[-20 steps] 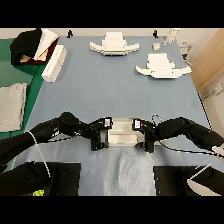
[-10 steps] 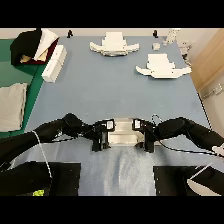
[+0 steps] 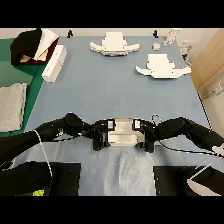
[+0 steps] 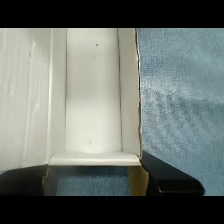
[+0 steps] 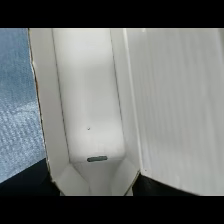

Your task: Fold the box.

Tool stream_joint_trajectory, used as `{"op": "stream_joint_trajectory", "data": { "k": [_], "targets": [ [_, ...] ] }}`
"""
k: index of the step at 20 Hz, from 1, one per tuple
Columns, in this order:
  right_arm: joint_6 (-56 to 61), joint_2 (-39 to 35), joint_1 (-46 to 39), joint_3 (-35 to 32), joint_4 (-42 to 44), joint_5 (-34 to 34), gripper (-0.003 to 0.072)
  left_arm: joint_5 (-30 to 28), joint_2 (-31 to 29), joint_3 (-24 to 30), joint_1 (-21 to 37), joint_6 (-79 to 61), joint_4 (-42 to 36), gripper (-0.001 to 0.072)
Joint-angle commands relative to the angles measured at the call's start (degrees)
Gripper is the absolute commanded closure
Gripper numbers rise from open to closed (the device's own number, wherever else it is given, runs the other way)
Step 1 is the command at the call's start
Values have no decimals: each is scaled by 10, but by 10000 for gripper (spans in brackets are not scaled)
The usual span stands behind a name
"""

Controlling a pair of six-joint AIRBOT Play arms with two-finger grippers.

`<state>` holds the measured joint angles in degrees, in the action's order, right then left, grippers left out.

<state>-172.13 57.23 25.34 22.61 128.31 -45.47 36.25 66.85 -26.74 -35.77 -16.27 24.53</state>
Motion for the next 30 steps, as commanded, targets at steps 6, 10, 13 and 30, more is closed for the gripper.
{"op": "stream_joint_trajectory", "data": {
  "k": [6,10,13,30],
  "targets": [
    [0,0,0,0,0,0,177,3,2,-1,0,-4,0,240],
    [0,0,0,0,0,0,177,3,2,-1,0,-4,0,240],
    [0,0,0,0,0,0,177,3,2,-1,0,-4,0,241],
    [0,0,0,0,0,0,152,3,2,-1,0,-4,-1,241]
  ]
}}
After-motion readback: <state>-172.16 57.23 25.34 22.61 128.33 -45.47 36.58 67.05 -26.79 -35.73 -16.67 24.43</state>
